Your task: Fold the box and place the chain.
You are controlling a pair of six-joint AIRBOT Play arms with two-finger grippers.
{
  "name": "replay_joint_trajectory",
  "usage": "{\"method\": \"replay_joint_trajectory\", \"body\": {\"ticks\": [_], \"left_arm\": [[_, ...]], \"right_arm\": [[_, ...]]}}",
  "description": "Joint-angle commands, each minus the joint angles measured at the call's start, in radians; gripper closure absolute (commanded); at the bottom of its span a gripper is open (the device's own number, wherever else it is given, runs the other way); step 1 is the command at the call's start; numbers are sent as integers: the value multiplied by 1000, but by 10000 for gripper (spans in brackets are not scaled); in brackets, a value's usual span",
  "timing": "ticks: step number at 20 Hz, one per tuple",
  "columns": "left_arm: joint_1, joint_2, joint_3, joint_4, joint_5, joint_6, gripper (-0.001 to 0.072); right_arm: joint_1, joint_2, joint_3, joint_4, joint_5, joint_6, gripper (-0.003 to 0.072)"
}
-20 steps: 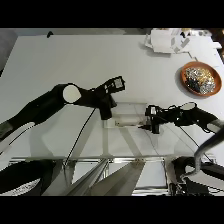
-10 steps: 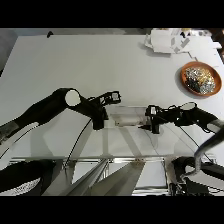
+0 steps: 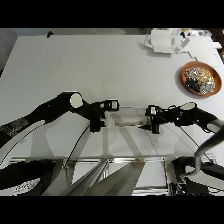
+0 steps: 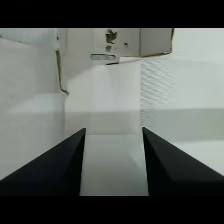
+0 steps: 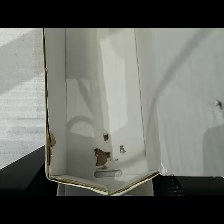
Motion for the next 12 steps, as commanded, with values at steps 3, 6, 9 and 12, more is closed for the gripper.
{"method": "replay_joint_trajectory", "body": {"ticks": [3,6,9,12], "left_arm": [[8,-2,-2,-33,129,193,236],[6,-3,-2,-69,159,198,218],[-16,-24,-2,-97,149,198,219],[-35,-50,-2,-122,125,233,243]], "right_arm": [[0,0,1,0,0,0,222],[0,0,1,0,0,0,222],[0,0,1,0,0,0,222],[0,0,1,0,0,0,222]]}}
